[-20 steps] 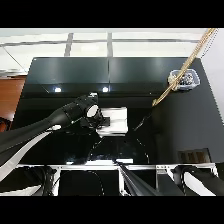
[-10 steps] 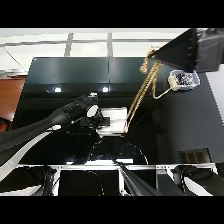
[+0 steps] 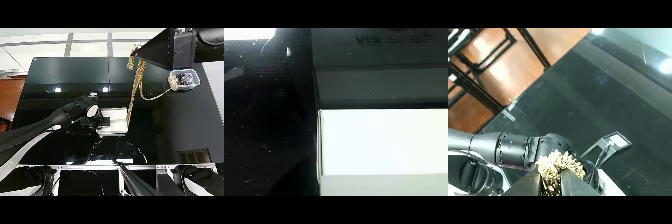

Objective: Fold the box and place the chain.

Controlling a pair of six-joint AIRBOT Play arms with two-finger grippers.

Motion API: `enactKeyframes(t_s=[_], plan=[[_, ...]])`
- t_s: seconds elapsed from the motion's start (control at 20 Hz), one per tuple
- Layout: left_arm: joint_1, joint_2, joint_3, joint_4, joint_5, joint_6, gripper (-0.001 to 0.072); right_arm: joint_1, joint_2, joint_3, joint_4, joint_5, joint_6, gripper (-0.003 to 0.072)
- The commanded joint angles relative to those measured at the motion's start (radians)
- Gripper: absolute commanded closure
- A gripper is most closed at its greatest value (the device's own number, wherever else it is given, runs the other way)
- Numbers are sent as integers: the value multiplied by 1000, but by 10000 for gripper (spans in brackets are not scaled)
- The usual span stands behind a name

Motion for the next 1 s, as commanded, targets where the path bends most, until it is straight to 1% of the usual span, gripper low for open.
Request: enactKeyframes(t_s=[0.0, 0.3, 0.7, 0.8, 0.85, 0.9, 0.95], plan=[[0, 0, 0, 0, 0, 0, 680, 3, -2, 0, 12, -52, 0, 672], [0, 0, 0, 0, 0, 0, 680, 2, -2, 0, 129, -123, -12, 672], [0, 0, 0, 0, 0, 0, 680, 3, -2, 0, 138, -124, -12, 672], [0, 0, 0, 0, -1, 0, 680, 3, -3, 0, 134, -110, -11, 672], [0, 0, 0, 0, 0, 0, 680, 7, -6, 0, 131, -82, -11, 672], [0, 0, 0, 0, -1, 0, 680, 16, -14, 0, 108, -42, -6, 672], [0, 0, 0, 0, 0, 0, 680, 35, -23, -3, 40, 2, 25, 672]])
